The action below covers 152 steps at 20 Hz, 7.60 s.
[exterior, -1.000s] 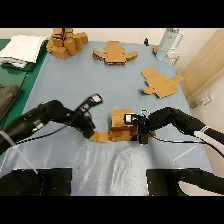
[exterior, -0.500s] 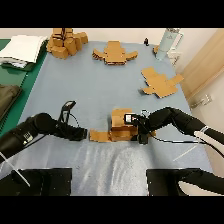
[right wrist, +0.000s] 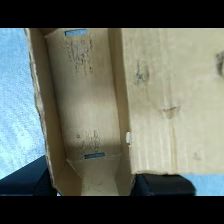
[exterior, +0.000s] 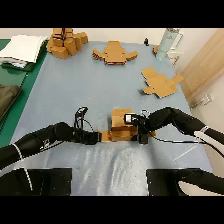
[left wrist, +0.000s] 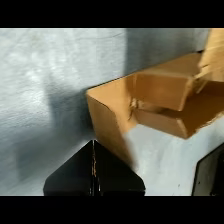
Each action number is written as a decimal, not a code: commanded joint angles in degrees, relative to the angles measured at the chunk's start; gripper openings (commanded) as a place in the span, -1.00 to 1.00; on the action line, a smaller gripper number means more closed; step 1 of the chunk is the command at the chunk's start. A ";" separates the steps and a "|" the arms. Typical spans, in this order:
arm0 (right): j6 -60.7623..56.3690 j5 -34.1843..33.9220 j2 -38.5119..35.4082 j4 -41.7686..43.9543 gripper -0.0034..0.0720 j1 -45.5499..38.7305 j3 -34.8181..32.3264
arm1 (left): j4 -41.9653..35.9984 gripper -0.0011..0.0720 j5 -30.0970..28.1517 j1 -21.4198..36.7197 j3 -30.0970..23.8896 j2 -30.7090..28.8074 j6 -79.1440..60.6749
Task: Fold the box.
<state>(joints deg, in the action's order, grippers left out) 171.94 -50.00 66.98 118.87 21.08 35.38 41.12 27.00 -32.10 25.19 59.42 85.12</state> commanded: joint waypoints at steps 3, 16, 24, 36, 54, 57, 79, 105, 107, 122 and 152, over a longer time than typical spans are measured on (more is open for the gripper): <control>0.00 0.00 0.04 0.02 0.45 0.02 0.04 | -1.29 -0.94 -3.34 -1.99 3.32 0.87 -1.68; 0.00 0.00 0.04 0.02 0.45 0.02 0.04 | -1.36 -0.27 -1.05 -1.97 7.96 0.96 -1.73; 0.00 0.00 0.04 0.02 0.45 0.02 0.02 | -4.35 -0.13 -1.07 -1.99 7.98 2.01 -2.25; 0.00 0.00 0.04 0.02 0.45 0.02 0.04 | -7.85 -0.11 -3.96 -2.21 7.96 2.08 -3.45; 0.00 0.00 0.04 0.02 0.45 0.02 0.04 | 26.53 0.05 12.66 -10.47 24.90 11.87 30.21; 0.00 0.00 0.04 0.02 0.45 0.02 0.04 | 30.99 0.05 18.53 -11.78 30.25 15.41 33.70; 0.00 0.00 0.04 0.02 0.45 0.02 0.02 | 37.35 0.05 28.37 -15.08 38.82 23.74 41.40; 0.00 0.00 0.04 0.02 0.45 0.02 0.04 | 41.18 -0.45 32.00 -15.78 45.70 32.09 47.80; 0.00 0.00 0.04 0.02 0.45 0.02 0.04 | 41.18 -0.94 31.87 -15.78 45.70 32.09 46.86; 0.00 0.00 0.04 0.02 0.45 0.04 0.04 | 39.85 0.05 31.54 -15.76 45.70 32.06 46.90; 0.00 0.00 0.04 0.02 0.45 0.02 0.04 | 13.33 -0.94 61.13 14.53 52.04 31.85 -17.42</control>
<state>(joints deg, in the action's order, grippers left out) 171.94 -50.02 67.00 118.89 21.08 35.38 50.70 87.74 -18.65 77.87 91.42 82.41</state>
